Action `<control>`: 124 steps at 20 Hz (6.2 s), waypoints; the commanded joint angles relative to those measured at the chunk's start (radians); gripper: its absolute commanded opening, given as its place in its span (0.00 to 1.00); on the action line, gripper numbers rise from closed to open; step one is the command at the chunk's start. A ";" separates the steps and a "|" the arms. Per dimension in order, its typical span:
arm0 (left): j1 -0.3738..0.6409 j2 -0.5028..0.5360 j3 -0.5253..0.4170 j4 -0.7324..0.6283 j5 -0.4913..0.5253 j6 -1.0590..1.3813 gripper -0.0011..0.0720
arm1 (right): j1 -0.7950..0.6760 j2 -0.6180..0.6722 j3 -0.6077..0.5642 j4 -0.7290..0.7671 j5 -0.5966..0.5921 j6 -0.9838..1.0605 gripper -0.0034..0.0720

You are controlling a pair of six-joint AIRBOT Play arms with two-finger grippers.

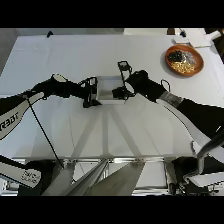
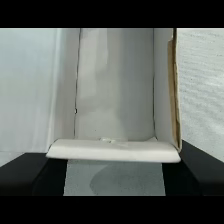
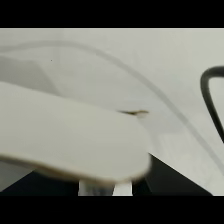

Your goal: Fold the box and place the chain.

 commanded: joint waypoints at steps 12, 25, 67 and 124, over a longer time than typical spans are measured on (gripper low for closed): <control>0.000 0.000 0.000 0.000 0.000 0.000 0.56 | 0.010 -0.061 0.027 -0.031 0.061 0.230 0.15; 0.000 0.000 0.000 0.000 0.000 0.000 0.56 | 0.028 -0.026 0.034 -0.026 0.063 0.161 0.44; 0.000 0.000 0.000 0.000 0.000 0.000 0.56 | -0.842 -0.241 0.418 0.005 -0.109 -0.518 0.50; 0.000 0.000 0.000 -0.001 0.000 0.000 0.56 | -0.107 0.137 0.426 0.055 0.517 -0.537 0.05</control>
